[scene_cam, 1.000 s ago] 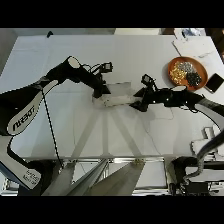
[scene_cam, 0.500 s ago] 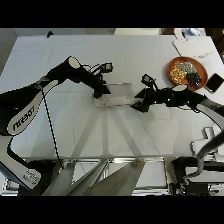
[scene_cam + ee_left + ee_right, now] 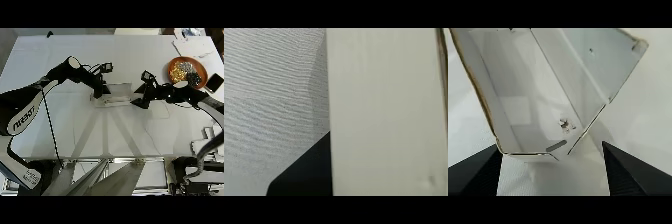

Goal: Fold the box and place the chain.

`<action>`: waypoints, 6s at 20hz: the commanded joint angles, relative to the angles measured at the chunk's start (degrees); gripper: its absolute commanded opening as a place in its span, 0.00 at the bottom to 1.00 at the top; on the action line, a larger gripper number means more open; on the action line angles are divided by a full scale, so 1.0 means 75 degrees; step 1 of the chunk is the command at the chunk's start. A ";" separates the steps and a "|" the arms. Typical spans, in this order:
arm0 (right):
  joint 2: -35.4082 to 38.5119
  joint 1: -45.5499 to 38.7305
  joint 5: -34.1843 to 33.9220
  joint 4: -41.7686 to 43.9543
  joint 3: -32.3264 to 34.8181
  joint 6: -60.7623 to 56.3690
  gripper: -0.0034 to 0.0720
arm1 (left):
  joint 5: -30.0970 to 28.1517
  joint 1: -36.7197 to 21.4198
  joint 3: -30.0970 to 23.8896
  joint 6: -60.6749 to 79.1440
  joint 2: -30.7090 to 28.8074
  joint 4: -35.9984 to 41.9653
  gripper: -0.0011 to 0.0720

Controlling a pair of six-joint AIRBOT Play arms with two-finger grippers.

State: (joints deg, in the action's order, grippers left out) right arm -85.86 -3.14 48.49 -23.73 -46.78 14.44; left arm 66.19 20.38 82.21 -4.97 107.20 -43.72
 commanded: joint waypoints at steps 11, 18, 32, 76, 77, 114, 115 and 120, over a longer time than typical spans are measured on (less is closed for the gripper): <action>-0.1122 0.0003 0.1148 -0.1172 -0.1603 0.0717 0.96 | 0.0003 0.0003 0.0000 0.0000 0.0000 0.0000 0.02; -0.1833 0.0012 0.2020 -0.0641 -0.2063 0.1233 0.96 | 0.0003 0.0003 0.0000 0.0000 0.0000 -0.0003 0.02; -0.1953 0.0015 0.2378 -0.0609 -0.1676 0.1128 0.96 | 0.0003 0.0003 0.0000 0.0000 0.0000 0.0000 0.02; -0.1953 0.0321 0.2221 -0.0597 -0.1664 0.0688 0.95 | 0.0003 0.0003 0.0000 0.0000 0.0000 0.0000 0.02; -0.1953 0.0321 0.2200 -0.0609 -0.1664 0.0691 0.94 | 0.0003 0.0003 0.0000 0.0000 0.0000 0.0000 0.02; -0.1953 0.0321 0.2197 -0.0606 -0.1664 0.0743 0.74 | 0.0070 -0.0041 0.0000 -0.0140 -0.0082 0.0052 0.46; -0.1953 0.0321 0.2197 -0.0606 -0.1664 0.0743 0.74 | 0.0070 -0.0058 0.0000 -0.0143 -0.0134 0.0041 0.46; -0.1953 0.0321 0.2200 -0.0606 -0.1664 0.0743 0.74 | 0.0609 -0.0291 0.0000 -0.0265 -0.0551 -0.0245 0.46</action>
State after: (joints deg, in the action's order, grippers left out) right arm -100.53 -0.73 65.08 -28.29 -59.29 20.10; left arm 67.96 19.20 82.15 -6.20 104.64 -44.53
